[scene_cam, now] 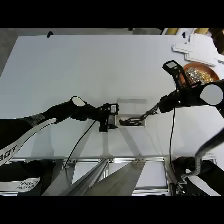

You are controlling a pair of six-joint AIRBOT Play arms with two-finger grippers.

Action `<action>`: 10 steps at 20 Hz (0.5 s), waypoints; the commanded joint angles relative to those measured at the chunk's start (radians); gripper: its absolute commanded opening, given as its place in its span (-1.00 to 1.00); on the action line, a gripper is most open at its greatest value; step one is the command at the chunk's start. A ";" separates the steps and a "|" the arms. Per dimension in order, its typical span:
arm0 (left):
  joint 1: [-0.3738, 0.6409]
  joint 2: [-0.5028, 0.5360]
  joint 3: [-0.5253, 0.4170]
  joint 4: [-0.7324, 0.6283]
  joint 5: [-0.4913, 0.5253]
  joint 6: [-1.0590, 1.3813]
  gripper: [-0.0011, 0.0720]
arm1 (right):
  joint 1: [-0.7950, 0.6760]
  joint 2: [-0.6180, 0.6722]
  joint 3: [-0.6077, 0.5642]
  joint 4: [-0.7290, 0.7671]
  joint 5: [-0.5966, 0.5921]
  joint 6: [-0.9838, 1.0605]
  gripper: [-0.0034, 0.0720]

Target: Fold the box and place the chain.

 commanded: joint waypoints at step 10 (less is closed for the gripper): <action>0.000 0.000 0.000 0.000 0.000 0.000 -0.51 | -0.042 -0.272 -0.104 0.169 -0.208 -0.206 -0.38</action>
